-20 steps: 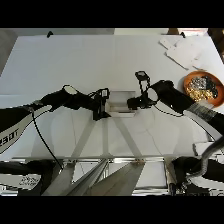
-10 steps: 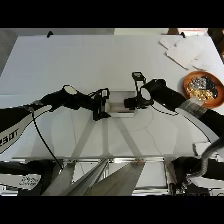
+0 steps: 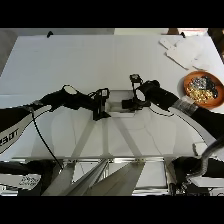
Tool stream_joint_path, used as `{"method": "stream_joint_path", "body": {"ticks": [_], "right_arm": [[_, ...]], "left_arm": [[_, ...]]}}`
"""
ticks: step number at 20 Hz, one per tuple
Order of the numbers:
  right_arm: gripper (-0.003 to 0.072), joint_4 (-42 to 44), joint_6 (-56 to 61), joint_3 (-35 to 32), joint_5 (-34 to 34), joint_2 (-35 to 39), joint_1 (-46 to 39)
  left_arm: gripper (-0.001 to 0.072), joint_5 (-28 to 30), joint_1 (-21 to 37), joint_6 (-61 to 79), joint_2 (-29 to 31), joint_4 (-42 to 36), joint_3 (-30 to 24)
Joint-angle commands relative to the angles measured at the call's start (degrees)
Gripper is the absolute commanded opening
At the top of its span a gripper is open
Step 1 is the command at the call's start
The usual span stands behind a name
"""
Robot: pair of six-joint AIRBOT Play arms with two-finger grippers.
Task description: Fold the box and place the chain.
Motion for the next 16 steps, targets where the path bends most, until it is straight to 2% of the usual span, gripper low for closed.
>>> {"method": "stream_joint_path", "body": {"ticks": [1,3,4,5,6,11,16], "right_arm": [[0.0014,0.22,-0.15,0.04,-0.61,-0.31,0.66],[0.0031,0.24,-0.15,0.04,-0.50,-0.26,0.66],[0.0168,0.24,-0.15,0.04,-0.50,-0.20,0.68],[0.0351,0.52,-0.17,0.04,-0.55,0.00,0.68],[0.0417,0.63,-0.17,0.04,-0.44,0.33,0.66],[0.0417,0.59,-0.24,0.02,3.23,6.25,0.66],[0.0416,-0.39,-0.37,0.02,9.03,17.46,0.17]], "left_arm": [[0.0338,0.04,-0.02,0.46,0.00,0.24,0.02],[0.0338,0.04,-0.02,0.46,0.00,0.24,0.02],[0.0338,0.04,-0.02,0.46,0.00,0.24,0.02],[0.0338,0.04,-0.02,0.46,0.00,0.24,0.00],[0.0338,0.04,-0.02,0.46,0.00,0.24,0.02],[0.0338,0.04,-0.02,0.46,0.00,0.24,0.02],[0.0338,0.07,-0.02,0.46,0.00,0.24,0.02]]}}
